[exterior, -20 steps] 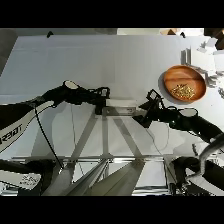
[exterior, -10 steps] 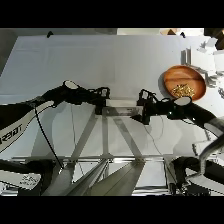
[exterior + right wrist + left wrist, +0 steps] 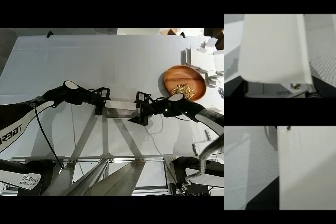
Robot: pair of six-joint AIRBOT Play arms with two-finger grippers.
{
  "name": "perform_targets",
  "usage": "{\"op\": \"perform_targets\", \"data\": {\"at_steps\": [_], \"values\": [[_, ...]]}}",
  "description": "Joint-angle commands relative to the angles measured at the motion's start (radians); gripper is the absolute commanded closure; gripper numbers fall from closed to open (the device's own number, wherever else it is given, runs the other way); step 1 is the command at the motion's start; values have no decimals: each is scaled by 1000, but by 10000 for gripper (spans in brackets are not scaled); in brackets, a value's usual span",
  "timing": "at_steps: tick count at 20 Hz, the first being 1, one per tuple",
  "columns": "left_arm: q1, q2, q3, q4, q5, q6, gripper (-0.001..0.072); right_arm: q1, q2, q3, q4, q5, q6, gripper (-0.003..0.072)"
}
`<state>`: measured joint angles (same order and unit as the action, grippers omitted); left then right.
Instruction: Fold the box and place the chain.
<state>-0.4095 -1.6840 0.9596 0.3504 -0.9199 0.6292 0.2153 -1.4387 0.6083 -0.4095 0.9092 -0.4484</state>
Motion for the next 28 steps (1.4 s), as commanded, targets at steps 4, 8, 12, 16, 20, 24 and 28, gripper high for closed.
{"op": "perform_targets", "data": {"at_steps": [4,8,12,16,20,24,28], "values": [[0,-1,0,-2,4,-1,698,1,-34,5,-4,-8,-21,-8],[0,-1,0,-2,4,-2,698,1,-34,5,-4,-8,-21,-8],[0,-1,0,-2,4,-2,698,1,-34,5,-4,-8,-21,-8],[0,-1,0,-2,4,-1,698,1,-34,5,-4,-8,-21,-6],[0,-1,0,-2,4,-1,698,1,-34,5,-5,-8,-21,168],[0,-1,0,-2,4,-1,698,1,-34,5,-5,-8,-21,168],[0,-1,0,-2,4,-1,698,1,-34,5,-5,-8,-21,168]]}}
